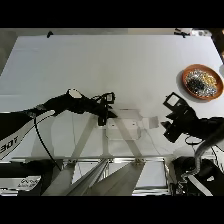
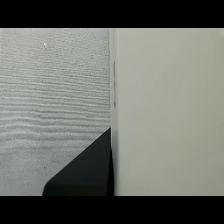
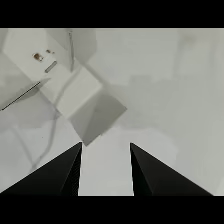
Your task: Fold the box and place the chain.
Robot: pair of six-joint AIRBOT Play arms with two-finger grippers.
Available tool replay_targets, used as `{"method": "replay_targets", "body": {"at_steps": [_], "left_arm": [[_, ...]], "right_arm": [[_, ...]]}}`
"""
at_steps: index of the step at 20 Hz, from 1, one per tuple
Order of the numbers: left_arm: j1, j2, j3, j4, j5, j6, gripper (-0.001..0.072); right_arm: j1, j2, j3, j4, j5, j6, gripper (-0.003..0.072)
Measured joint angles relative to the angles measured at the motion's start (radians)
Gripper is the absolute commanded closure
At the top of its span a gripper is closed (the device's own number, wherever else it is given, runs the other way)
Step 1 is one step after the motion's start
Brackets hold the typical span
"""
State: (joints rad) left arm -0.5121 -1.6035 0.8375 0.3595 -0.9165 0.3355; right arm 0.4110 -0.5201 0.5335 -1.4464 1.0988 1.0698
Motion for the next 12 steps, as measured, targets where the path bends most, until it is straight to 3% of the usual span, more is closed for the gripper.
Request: {"method": "replay_targets", "body": {"at_steps": [2, 8, 12], "left_arm": [[0.000, 0.000, 0.000, 0.000, 0.000, 0.000, 0.0697], [0.000, 0.000, 0.000, 0.000, 0.000, 0.000, 0.0697], [0.000, 0.000, 0.000, 0.000, 0.000, 0.000, 0.0697]], "right_arm": [[0.000, -0.050, -0.001, 0.037, 0.002, -0.098, 0.0672], [0.000, -0.041, -0.003, 0.086, 0.025, -0.240, 0.0673], [0.021, 0.010, -0.068, 0.192, -0.074, -0.335, 0.0649]]}}
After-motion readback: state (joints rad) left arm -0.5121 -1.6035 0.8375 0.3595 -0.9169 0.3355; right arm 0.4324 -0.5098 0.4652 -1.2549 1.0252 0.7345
